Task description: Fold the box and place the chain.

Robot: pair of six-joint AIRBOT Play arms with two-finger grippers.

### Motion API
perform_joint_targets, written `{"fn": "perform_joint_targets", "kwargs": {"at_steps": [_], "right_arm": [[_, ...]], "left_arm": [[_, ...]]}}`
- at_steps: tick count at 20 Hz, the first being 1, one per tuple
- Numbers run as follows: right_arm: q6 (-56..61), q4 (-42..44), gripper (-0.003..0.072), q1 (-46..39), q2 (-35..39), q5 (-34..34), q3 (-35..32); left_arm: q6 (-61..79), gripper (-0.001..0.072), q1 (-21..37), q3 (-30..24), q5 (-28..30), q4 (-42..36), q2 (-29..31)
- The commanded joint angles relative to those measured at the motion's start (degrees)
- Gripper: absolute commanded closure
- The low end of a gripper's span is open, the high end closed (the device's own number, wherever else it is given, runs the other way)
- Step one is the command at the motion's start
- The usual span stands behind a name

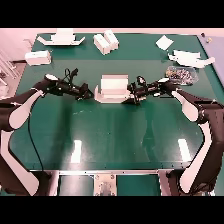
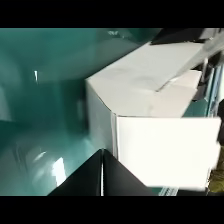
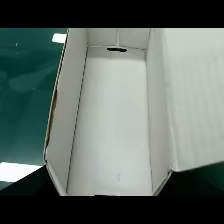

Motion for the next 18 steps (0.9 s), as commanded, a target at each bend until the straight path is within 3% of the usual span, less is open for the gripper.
{"fn": "perform_joint_targets", "kwargs": {"at_steps": [1, 9, 13, 15, 18], "right_arm": [[0.0, 0.0, 0.0142, 0.0, 0.0, 0.0, 0.0], [0.0, 0.0, 0.0143, 0.0, 0.0, 0.0, 0.0], [0.0, 0.0, 0.0143, 0.0, 0.0, 0.0, 0.0], [0.0, 0.0, 0.0143, 0.0, 0.0, 0.0, 0.0], [0.0, 0.0, 0.0142, 0.0, 0.0, 0.0, 0.0]], "left_arm": [[1.2, 0.0691, -1.1, 3.1, 0.0, -0.6, 0.2], [0.7, 0.0690, -1.5, 4.7, -0.4, 2.0, 0.2], [2.5, 0.0688, -1.5, 4.7, -1.4, -1.4, 0.2], [2.7, 0.0549, -1.5, 4.7, -1.4, -1.4, 0.2], [2.7, 0.0550, -1.5, 4.7, -1.9, -1.4, 0.2]]}}
